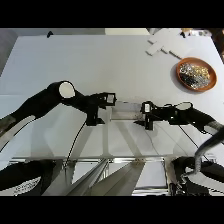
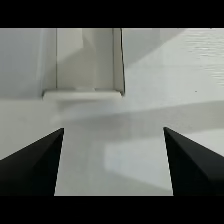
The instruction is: Fold the box and place the chain.
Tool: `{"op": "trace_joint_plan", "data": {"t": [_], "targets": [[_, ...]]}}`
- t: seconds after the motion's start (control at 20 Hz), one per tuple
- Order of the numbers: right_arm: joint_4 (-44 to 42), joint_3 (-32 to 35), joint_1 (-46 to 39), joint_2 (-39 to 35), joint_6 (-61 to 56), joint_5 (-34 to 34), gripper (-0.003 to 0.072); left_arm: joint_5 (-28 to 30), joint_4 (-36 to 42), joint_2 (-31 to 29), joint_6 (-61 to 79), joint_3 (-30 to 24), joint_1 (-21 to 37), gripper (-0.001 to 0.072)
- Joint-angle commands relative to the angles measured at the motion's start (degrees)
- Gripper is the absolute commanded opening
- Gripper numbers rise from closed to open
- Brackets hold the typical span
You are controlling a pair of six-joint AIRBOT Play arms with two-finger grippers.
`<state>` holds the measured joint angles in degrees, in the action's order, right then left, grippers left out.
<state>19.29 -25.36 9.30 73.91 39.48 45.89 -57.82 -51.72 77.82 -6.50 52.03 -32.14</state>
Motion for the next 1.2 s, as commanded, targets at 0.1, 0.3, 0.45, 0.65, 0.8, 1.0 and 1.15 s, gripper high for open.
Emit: {"op": "trace_joint_plan", "data": {"t": [0.1, 0.3, 0.45, 0.65, 0.8, 1.0, 1.15], "targets": [[-0.02, 0.02, 0.02, 0.0, -0.02, 0.0, 0.0482, 7.06, 12.57, 9.88, 21.51, -2.14, 1.53, 0.0708], [-0.02, 0.02, 0.02, 0.0, -0.02, 0.0, 0.0482, 7.58, 14.19, 12.55, 21.49, -2.14, 3.39, 0.0708], [-0.04, 0.02, 0.02, 0.0, -0.02, 0.0, 0.0482, 7.26, 16.37, 12.59, 21.59, -2.14, 3.48, 0.0709], [-0.02, 0.02, 0.02, 0.0, -0.02, 0.0, 0.0482, 7.04, 18.75, 12.59, 23.21, -2.14, 2.43, 0.0709], [-0.02, 0.02, 0.02, 0.0, -0.02, 0.0, 0.0482, 7.02, 18.97, 12.59, 23.17, -2.14, 2.45, 0.0709], [-0.02, 0.02, 0.02, 0.0, -0.02, 0.0, 0.0482, 7.5, 21.84, 12.61, 23.21, -2.14, 1.92, 0.0709], [-0.02, 0.02, 0.02, 0.0, -0.02, 0.0, 0.0482, 8.15, 22.56, 13.11, 23.19, -2.14, 1.68, 0.0706]]}}
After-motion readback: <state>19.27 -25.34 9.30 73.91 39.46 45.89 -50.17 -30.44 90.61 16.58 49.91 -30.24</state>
